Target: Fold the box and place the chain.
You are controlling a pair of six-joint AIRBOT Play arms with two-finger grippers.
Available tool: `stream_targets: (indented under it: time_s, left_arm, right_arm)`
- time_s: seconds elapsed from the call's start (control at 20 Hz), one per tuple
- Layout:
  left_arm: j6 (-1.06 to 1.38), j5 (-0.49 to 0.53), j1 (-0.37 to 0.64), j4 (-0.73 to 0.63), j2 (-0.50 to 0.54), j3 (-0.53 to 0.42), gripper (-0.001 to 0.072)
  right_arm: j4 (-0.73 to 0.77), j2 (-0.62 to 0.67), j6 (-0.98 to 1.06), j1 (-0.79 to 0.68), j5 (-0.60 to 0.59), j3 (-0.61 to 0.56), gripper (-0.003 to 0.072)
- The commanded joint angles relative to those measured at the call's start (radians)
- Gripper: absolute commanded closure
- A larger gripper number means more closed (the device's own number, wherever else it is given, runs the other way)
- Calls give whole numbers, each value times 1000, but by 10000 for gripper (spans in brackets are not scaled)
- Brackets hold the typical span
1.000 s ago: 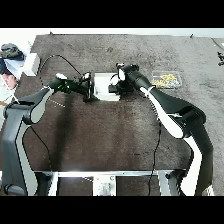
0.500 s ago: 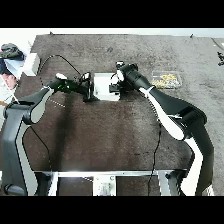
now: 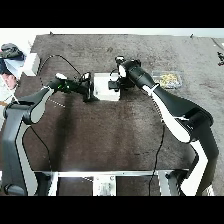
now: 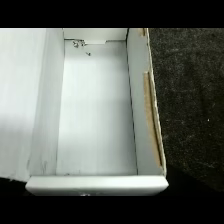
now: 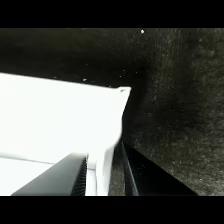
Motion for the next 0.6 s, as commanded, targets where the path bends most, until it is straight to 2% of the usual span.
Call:
stream_targets:
  time_s: [0.0, 0.15, 0.35, 0.55]
  left_arm:
    - [-1, 0, 0, 0, 0, 0, 243]
    - [-1, 0, 0, 0, 0, 0, 243]
    - [-1, 0, 0, 0, 0, 0, 243]
    - [-1, 0, 0, 0, 0, 0, 243]
  right_arm:
    - [3, 41, -58, -8, 3, 1, 434]
    - [-32, 109, -144, -55, 11, 1, 435]
    - [-52, 207, -240, -200, 11, 1, 436]
    - [-48, 205, -263, -400, 55, 0, 438]
